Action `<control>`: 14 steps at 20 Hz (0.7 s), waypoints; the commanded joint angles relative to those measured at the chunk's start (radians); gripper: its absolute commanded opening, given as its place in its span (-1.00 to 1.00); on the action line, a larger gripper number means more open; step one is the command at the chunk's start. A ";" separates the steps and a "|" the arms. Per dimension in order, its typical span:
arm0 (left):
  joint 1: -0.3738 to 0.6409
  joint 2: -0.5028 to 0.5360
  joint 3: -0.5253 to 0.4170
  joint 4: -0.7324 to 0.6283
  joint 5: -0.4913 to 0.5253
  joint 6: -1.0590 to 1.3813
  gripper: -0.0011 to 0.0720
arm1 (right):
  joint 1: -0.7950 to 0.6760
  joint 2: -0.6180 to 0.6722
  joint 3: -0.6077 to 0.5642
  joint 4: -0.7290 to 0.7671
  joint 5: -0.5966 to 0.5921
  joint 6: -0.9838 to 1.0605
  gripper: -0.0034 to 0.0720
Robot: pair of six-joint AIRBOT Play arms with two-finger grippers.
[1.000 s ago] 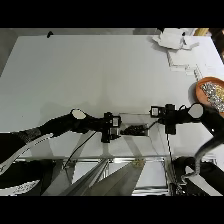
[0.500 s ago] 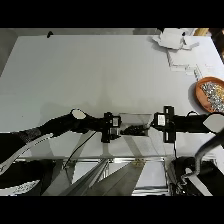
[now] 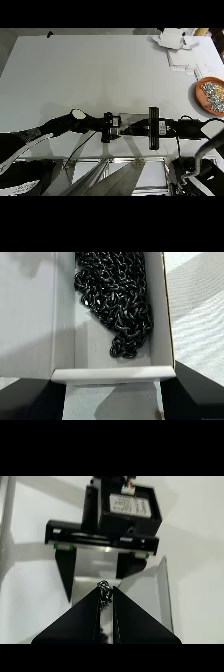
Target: Fold the box and place the chain.
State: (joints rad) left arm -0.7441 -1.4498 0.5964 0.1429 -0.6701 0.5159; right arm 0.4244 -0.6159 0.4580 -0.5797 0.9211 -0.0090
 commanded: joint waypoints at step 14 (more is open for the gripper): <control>0.000 0.001 0.000 0.000 0.000 0.000 -0.22 | -0.001 -0.341 0.347 -0.225 0.201 0.328 -0.52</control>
State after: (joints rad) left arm -0.7441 -1.4498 0.5964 0.1429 -0.6701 0.5159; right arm 0.4469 -0.8810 0.6453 -0.7143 0.9787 0.1650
